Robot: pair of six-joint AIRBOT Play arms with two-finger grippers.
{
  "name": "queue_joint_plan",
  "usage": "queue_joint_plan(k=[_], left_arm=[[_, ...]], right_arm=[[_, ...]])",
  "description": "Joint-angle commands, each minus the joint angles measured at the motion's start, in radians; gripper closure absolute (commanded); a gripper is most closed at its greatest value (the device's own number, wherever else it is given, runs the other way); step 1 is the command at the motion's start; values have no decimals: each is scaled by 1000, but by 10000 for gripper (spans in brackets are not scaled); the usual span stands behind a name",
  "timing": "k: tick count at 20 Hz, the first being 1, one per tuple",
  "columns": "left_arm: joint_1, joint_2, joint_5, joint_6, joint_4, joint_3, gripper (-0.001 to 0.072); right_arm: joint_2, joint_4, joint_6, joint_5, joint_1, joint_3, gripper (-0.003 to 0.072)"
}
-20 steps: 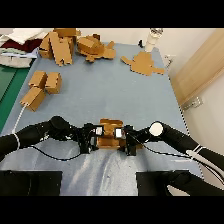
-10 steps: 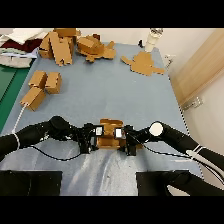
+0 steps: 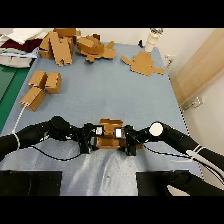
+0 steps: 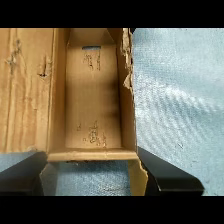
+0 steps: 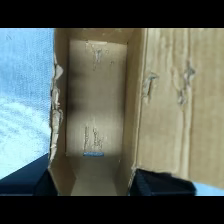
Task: Fold the box.
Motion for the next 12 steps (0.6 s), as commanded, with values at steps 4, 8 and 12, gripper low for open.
queue_joint_plan(k=[4,8,12], left_arm=[[1,-1,9,-2,0,0,227],[1,-1,9,-2,0,0,228],[1,-1,9,-2,0,0,228]], right_arm=[[39,-31,188,-6,0,0,-34],[44,-42,208,24,0,0,-34],[93,-77,285,38,0,1,-34]])
